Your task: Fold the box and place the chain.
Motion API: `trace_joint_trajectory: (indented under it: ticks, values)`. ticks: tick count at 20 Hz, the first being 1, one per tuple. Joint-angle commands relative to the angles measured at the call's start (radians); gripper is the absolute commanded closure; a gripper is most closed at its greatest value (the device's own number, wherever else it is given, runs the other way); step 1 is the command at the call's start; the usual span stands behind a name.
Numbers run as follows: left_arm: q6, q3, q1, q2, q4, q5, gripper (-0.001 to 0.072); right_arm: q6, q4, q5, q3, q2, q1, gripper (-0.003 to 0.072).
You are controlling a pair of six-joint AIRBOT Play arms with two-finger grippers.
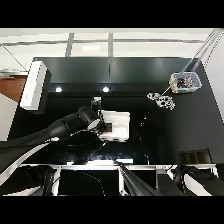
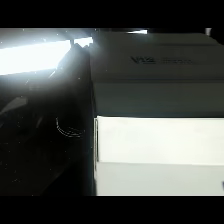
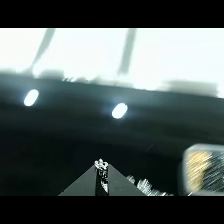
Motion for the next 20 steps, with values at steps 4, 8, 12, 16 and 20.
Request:
trace_joint_trajectory:
  ticks: [4,8,12,16,20]
  values:
    - [0.000,0.000,-0.001,0.000,0.000,0.002,0.0677,0.000,0.002,-0.211,-0.076,0.027,0.211,0.0661]
    - [0.000,0.000,-0.001,0.000,0.000,0.002,0.0677,-0.063,0.092,-0.280,-0.216,0.029,0.304,0.0660]
    - [0.000,0.000,-0.001,0.000,0.000,0.002,0.0677,-0.086,0.222,-0.173,-0.404,0.028,0.426,0.0661]
    - [0.000,0.000,-0.001,0.000,0.000,0.000,0.0677,-0.104,0.274,-0.007,-0.504,0.011,0.510,0.0661]
    - [0.000,0.000,-0.001,0.000,0.000,0.000,0.0677,-0.104,0.277,0.046,-0.506,-0.009,0.522,0.0661]
